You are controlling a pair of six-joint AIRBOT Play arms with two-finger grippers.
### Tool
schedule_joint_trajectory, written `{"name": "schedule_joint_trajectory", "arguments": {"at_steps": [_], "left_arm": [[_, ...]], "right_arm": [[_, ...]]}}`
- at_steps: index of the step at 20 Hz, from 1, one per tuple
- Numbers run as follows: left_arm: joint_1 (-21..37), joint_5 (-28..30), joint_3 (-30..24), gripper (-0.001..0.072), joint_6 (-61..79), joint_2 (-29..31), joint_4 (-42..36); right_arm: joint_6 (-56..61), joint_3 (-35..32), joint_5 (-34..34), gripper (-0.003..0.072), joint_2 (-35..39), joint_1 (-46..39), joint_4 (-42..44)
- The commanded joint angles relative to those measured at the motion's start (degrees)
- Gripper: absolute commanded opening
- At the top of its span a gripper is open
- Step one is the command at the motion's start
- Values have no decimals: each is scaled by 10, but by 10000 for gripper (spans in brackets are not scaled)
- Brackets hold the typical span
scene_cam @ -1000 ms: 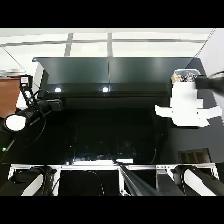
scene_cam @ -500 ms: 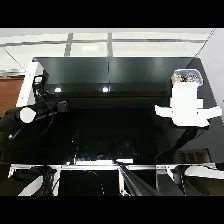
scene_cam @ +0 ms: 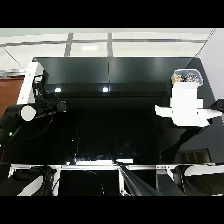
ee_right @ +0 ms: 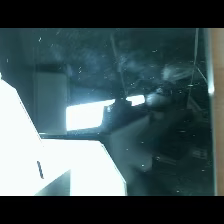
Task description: Fold the box and place the chain.
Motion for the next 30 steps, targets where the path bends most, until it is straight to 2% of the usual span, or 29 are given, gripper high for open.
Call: {"name": "schedule_joint_trajectory", "arguments": {"at_steps": [1,2,6,9,12,15,19,21,23,25,27,28,30], "left_arm": [[0,-2,1,698,-2,0,2],[0,-2,1,698,-2,0,3],[0,4,1,698,-2,0,1],[0,3,1,699,-2,0,0],[0,0,1,698,-2,0,0],[-1,1,1,698,-2,-1,-3],[-6,12,2,696,32,-15,-33],[-7,-15,27,694,124,-43,-105],[-1,-88,78,694,179,-90,-192],[12,-191,129,691,284,-159,-328],[24,-293,152,687,445,-225,-514],[21,-310,158,688,501,-250,-574],[2,-301,167,688,560,-285,-591]], "right_arm": [[-6,1,39,156,-3,13,-26],[-6,1,52,11,5,15,-23],[3,-9,85,13,62,34,28],[29,-64,79,13,137,66,79],[9,-215,12,12,259,127,274],[-4,-358,-68,12,369,227,296],[-4,-486,-188,12,440,371,335],[-4,-513,-237,12,439,450,344],[-4,-527,-282,12,439,517,342],[3,-533,-323,13,439,559,343],[10,-533,-340,13,439,574,344],[10,-533,-336,13,439,574,343],[11,-533,-324,13,439,574,344]]}}
